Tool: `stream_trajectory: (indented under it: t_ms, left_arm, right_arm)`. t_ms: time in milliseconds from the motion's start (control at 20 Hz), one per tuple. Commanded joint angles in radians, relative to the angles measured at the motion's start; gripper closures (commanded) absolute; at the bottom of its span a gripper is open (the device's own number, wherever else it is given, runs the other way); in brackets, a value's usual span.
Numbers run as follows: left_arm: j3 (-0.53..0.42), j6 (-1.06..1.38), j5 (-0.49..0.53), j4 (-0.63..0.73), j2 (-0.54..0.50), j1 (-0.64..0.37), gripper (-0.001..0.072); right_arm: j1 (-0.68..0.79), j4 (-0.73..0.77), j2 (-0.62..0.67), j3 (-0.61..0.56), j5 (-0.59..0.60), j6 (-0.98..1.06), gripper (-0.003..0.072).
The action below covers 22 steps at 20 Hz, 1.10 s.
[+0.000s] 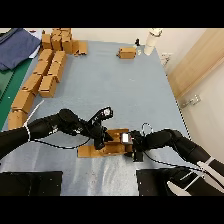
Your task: Fold the box.
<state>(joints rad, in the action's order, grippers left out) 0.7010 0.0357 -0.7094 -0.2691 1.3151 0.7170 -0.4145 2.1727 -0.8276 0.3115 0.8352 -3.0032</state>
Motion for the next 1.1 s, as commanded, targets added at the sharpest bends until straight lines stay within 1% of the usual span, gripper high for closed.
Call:
stream_trajectory:
  t_ms: [0,150,300,450,550,850,950,1000,1050]
  left_arm:
    - [0.0,0.0,0.0,0.0,0.0,0.0,0.0699]
    - [0.002,0.0,0.008,0.019,0.0,0.0,0.0699]
    - [0.002,0.0,0.064,0.029,0.0,-0.001,0.0699]
    - [0.002,-0.005,0.062,0.029,0.0,0.001,0.0699]
    - [0.002,-0.032,0.048,0.03,0.0,0.0,0.0699]
    - [0.002,-0.037,-0.054,0.03,0.0,0.0,0.0698]
    - [0.002,-0.037,-0.071,0.029,0.0,0.0,0.0697]
    - [0.002,-0.037,-0.068,0.03,0.0,0.0,0.0561]
    - [0.002,-0.04,-0.06,0.037,0.0,0.0,0.0309]
  right_arm:
    - [0.001,0.001,0.0,0.0,-0.001,0.0,0.0185]
    - [0.001,0.001,0.0,0.0,0.0,0.0,0.0185]
    - [0.001,0.0,0.0,0.0,0.0,0.0,0.0185]
    - [0.001,0.001,0.0,0.0,0.0,0.0,0.0186]
    - [0.001,0.001,0.0,0.0,0.0,0.0,0.0186]
    - [0.001,0.0,0.0,0.0,-0.001,0.0,0.0186]
    - [0.001,0.0,0.0,0.0,-0.001,0.0,0.0185]
    - [0.001,0.0,0.0,0.0,-0.001,0.0,0.0186]
    - [0.001,0.0,0.0,0.0,0.0,0.0,0.0185]
